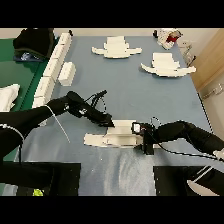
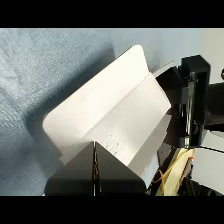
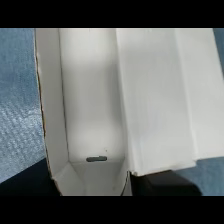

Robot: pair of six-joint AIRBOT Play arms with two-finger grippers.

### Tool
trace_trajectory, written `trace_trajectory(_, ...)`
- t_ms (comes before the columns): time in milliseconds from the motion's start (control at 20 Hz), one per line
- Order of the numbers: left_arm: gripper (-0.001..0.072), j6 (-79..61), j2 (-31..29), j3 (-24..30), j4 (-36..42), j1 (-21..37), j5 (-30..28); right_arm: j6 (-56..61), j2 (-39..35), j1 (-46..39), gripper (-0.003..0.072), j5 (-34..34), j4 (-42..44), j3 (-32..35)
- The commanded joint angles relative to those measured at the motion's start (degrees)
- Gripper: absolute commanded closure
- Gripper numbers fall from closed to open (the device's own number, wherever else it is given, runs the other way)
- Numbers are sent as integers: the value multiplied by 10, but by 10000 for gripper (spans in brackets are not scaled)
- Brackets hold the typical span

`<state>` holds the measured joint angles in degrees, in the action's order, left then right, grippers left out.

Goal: Fold the box.

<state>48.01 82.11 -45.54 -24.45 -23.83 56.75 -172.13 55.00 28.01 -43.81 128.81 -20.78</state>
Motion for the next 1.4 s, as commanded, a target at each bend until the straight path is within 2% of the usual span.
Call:
trace_trajectory(0, 697, -33, -19, -7, 0, 5, 4, 0, 0, 0, 150, 0, 0, 0)
trace_trajectory(200, 697, -87, -121, -9, -28, 25, -5, 0, 0, 1, 150, 0, 0, 0)
trace_trajectory(400, 697, -139, -244, 10, -86, 20, 3, 0, 0, 0, 150, 0, 0, 0)
trace_trajectory(550, 698, -176, -341, 61, -137, 5, 7, 0, 0, 0, 150, 0, 0, 0)
trace_trajectory(750, 697, -186, -458, 148, -208, -27, -15, 0, 0, 0, 150, 0, 0, 0)
trace_trajectory(850, 695, -262, -491, 177, -223, -38, -11, 0, 0, 0, 150, 0, 0, 0)
trace_trajectory(950, 693, -337, -498, 200, -221, -44, -11, 0, 0, 1, 150, 0, 0, 0)
trace_trajectory(1000, 540, -354, -495, 210, -220, -43, -14, 0, 0, 0, 150, 0, 0, 0)
trace_trajectory(1050, 145, -369, -487, 223, -218, -43, -26, 0, 0, 0, 150, 0, 0, 0)
trace_trajectory(1100, 20, -382, -475, 237, -210, -43, -49, 0, 0, 1, 150, 0, 0, 0)
trace_trajectory(1350, 20, -523, -380, 255, -130, -44, -112, 0, 0, 0, 150, 0, 0, 0)
